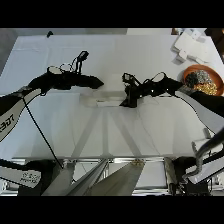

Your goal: Fold the box and place the chain.

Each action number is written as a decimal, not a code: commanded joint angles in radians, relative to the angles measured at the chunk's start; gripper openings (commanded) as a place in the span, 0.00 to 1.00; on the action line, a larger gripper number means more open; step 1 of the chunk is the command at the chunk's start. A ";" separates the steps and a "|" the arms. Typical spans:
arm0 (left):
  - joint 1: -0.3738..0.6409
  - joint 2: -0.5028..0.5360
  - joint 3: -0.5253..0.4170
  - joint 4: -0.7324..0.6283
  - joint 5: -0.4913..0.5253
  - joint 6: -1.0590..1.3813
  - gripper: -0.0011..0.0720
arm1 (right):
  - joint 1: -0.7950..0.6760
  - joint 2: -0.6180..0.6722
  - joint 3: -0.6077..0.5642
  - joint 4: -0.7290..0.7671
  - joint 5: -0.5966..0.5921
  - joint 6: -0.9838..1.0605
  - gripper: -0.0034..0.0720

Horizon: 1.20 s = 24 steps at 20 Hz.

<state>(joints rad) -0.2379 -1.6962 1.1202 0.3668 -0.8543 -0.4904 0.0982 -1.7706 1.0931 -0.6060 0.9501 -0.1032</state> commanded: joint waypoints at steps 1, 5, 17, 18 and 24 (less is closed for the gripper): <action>0.001 0.011 0.000 0.006 -0.018 -0.008 0.03 | 0.000 -0.001 0.000 0.000 0.000 0.001 0.78; 0.025 0.103 0.000 0.007 -0.027 -0.004 0.03 | 0.000 -0.001 0.000 0.000 0.000 0.001 0.78; 0.248 0.306 -0.004 0.494 -0.378 0.338 0.49 | 0.000 -0.001 0.000 0.000 0.000 0.001 0.78; 0.237 0.292 -0.009 0.473 -0.369 0.338 0.67 | 0.000 -0.001 0.000 0.000 0.000 0.001 0.78; 0.082 0.158 -0.011 0.456 -0.363 0.587 0.72 | 0.000 -0.001 0.000 0.000 0.000 0.001 0.78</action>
